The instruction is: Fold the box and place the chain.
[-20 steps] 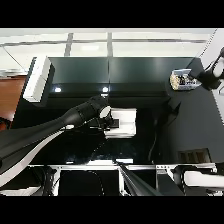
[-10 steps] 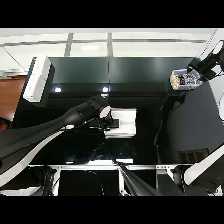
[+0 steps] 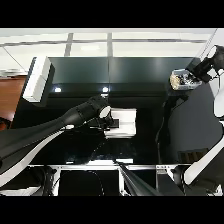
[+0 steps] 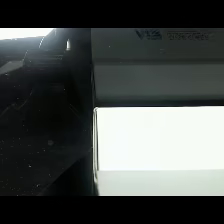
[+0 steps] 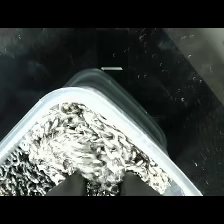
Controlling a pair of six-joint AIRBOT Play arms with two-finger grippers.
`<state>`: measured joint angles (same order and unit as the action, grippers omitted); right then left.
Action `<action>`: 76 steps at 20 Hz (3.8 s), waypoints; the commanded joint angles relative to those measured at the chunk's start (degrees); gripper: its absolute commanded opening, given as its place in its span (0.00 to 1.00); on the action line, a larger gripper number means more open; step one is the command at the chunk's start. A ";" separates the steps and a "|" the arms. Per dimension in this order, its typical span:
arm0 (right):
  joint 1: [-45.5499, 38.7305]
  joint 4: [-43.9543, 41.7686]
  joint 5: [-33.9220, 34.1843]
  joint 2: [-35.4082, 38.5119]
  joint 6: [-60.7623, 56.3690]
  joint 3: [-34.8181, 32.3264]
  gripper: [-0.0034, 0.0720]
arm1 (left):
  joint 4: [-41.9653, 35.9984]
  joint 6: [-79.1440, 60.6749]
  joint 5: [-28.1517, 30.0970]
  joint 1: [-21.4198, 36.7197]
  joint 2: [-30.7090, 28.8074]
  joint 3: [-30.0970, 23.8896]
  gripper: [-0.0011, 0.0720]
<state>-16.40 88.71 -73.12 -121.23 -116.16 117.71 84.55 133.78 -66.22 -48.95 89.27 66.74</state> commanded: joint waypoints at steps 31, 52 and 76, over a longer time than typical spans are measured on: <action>24.13 -25.29 -23.54 65.59 31.80 -12.85 0.06 | 0.00 0.00 1.25 0.04 0.04 0.04 0.05; 39.04 -35.23 -7.63 65.20 32.35 -35.80 0.06 | 0.02 0.00 1.66 0.04 0.04 0.04 0.05; 33.66 -29.70 11.08 67.01 29.42 -71.43 0.48 | -0.22 0.00 1.66 0.04 0.07 0.04 0.05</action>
<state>21.17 51.92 -57.98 -55.61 -86.74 45.65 84.58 133.80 -64.60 -48.95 89.30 66.74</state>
